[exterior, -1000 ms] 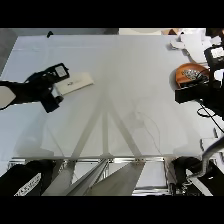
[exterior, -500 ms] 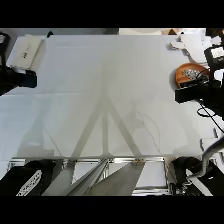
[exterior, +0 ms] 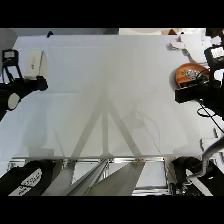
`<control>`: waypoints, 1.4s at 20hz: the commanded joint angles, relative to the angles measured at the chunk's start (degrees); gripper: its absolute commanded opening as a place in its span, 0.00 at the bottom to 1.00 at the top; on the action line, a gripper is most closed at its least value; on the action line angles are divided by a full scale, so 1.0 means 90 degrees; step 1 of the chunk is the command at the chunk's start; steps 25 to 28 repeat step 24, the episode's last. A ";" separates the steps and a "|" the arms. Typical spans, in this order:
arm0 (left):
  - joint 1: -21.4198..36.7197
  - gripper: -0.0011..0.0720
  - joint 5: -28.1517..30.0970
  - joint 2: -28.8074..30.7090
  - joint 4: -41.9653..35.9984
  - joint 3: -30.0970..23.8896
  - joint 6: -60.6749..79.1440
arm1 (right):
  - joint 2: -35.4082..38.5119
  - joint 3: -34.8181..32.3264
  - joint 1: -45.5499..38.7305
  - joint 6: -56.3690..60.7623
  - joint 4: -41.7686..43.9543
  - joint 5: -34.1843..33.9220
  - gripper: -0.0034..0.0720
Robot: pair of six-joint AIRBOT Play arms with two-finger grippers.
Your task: Fold the box and place the chain.
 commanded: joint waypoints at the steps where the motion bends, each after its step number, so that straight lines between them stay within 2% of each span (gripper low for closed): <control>1: 0.0022 0.02 0.0593 -0.1010 -0.0068 -0.0070 -0.0102 | 0.0005 0.0005 0.0000 0.0000 0.0002 0.0002 0.06; 7: 0.0024 0.03 0.0862 -0.2266 -0.0090 -0.0070 -0.0075 | 0.0005 0.0005 0.0000 0.0000 0.0002 0.0002 0.06; 9: 0.0024 0.10 0.0850 -0.2380 -0.0092 -0.0070 -0.0100 | 0.0005 0.0005 0.0000 0.0000 0.0002 0.0002 0.06; 11: 0.0024 0.27 0.0920 -0.2365 -0.0092 -0.0070 -0.0100 | 0.0005 0.0005 0.0000 0.0000 0.0002 0.0002 0.06; 13: 0.0019 0.56 0.0952 -0.2344 -0.0107 -0.0068 -0.0100 | 0.0005 0.0005 0.0000 0.0000 0.0002 0.0002 0.06; 15: 0.0005 0.79 0.0950 -0.2290 -0.0121 -0.0068 -0.0100 | 0.0005 0.0005 0.0000 0.0000 0.0002 0.0002 0.06; 16: 0.0005 0.97 0.0950 -0.2234 -0.0153 -0.0068 -0.0102 | 0.0005 0.0005 0.0000 0.0000 0.0002 0.0002 0.06; 19: 0.0005 0.97 0.0950 -0.1804 -0.0282 -0.0068 -0.0095 | 0.0005 0.0005 0.0000 0.0000 0.0002 0.0002 0.06; 24: 0.0005 0.97 0.0947 -0.0571 -0.0282 -0.0068 -0.0097 | 0.0005 0.0005 0.0000 0.0000 0.0000 0.0002 0.06; 28: 0.0005 0.97 0.0947 -0.0571 -0.0282 -0.0068 -0.0097 | 0.0005 0.0005 0.0000 0.0000 0.0000 0.0002 0.06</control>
